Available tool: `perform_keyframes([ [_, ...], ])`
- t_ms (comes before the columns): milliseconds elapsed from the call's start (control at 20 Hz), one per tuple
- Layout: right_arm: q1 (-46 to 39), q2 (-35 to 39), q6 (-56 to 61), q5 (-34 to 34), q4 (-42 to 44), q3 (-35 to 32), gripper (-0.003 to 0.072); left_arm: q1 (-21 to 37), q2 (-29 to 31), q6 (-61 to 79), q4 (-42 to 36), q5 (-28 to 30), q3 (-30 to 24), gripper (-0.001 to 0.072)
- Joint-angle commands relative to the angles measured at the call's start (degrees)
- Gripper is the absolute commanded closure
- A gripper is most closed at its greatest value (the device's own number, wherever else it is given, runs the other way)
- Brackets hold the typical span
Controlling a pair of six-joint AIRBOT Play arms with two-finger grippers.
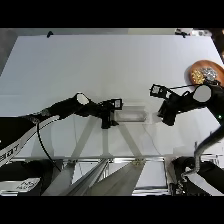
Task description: Fold the box and place the chain.
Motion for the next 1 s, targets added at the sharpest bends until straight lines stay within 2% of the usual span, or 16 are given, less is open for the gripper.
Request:
perform_keyframes([
  [0,0.0,-0.1,-7.5,1.2,8.9,-1.7,0.0575,0.0,0.0,0.0,0.0,0.0,0.0,0.0252],
  [50,0.0,-0.1,-8.4,0.4,8.7,-3.1,0.0567,0.0,0.0,0.0,0.0,0.0,0.0,0.0252],
  [150,0.0,-0.1,-8.5,-5.1,8.1,-5.6,0.0446,0.0,0.0,0.0,0.0,0.0,0.0,0.0252],
  [250,0.0,-0.3,-8.5,-8.6,8.2,-6.2,0.0448,0.0,0.0,0.0,0.0,0.0,0.0,0.0252],
  [400,0.0,-1.0,-11.3,-7.6,11.4,-7.3,0.0511,0.0,0.0,0.0,0.0,0.0,0.0,0.0252],
  [650,0.0,-1.6,-16.7,-12.2,12.9,-10.2,0.0508,0.0,0.0,0.0,0.0,0.0,0.0,0.0252],
  [800,0.0,-3.2,-17.4,-12.2,13.4,-10.2,0.0539,0.0,0.0,0.0,0.0,0.0,0.0,0.0252],
  [950,0.0,-4.4,-20.3,-12.5,16.5,-10.2,0.054,0.0,0.0,0.0,0.0,0.0,0.0,0.0252],
])
